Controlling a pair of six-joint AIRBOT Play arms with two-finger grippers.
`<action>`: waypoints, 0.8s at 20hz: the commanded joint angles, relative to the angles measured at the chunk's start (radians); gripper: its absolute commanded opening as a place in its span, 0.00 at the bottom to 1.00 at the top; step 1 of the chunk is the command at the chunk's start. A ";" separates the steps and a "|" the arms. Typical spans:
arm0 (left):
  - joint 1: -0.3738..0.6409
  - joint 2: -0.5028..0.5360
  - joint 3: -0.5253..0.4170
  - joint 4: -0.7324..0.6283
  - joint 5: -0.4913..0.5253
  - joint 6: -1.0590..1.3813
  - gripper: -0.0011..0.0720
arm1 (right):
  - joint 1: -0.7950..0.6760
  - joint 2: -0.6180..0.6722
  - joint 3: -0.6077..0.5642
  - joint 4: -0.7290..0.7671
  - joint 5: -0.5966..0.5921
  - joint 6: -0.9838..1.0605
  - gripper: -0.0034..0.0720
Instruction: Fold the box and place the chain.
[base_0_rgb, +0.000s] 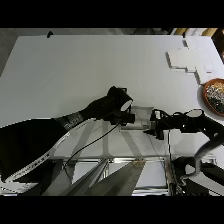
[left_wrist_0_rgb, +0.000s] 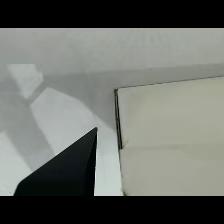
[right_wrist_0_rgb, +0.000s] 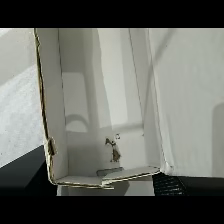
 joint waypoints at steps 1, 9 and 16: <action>0.001 0.000 -0.007 -0.005 -0.002 -0.007 0.30 | 0.000 0.001 0.001 0.000 0.000 0.000 0.59; -0.026 -0.037 -0.017 -0.029 0.037 -0.016 0.10 | 0.000 0.001 0.001 0.000 0.000 0.000 0.59; -0.028 -0.040 -0.016 -0.029 0.048 -0.034 0.11 | 0.000 0.001 0.001 0.000 0.000 0.000 0.59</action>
